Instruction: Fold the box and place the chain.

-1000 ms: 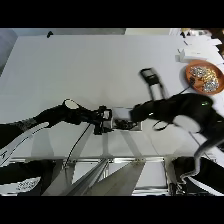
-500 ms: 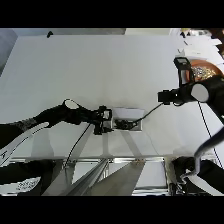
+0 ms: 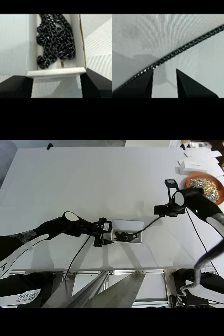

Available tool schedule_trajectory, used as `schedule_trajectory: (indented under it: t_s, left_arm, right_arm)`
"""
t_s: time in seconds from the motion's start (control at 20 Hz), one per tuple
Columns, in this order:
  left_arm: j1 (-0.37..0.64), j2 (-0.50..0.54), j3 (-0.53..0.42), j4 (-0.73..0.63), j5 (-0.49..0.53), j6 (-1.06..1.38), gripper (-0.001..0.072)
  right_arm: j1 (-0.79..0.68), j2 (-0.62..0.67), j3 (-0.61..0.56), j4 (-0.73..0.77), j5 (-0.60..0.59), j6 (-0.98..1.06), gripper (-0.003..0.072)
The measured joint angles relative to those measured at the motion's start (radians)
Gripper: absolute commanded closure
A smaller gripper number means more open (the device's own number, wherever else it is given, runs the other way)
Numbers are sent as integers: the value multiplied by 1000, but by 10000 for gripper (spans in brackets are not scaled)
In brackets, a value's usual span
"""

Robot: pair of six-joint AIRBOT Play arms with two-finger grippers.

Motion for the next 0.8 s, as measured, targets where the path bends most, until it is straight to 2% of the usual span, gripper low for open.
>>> schedule_trajectory:
  t_s: [0.4,0.45,0.55,0.65,0.8]
  left_arm:
    - [0,0,0,0,0,0,569]
    - [0,0,0,0,0,0,569]
    - [0,0,0,0,0,0,569]
    - [0,0,0,0,0,0,569]
    - [0,0,0,0,0,0,569]
  right_arm:
    - [-2,-79,0,-2,-51,63,473]
    - [-2,-81,0,-2,-55,64,514]
    - [-2,-85,0,-2,-58,67,536]
    - [-2,-90,-5,3,-61,68,670]
    - [-2,-92,-13,2,-54,46,670]
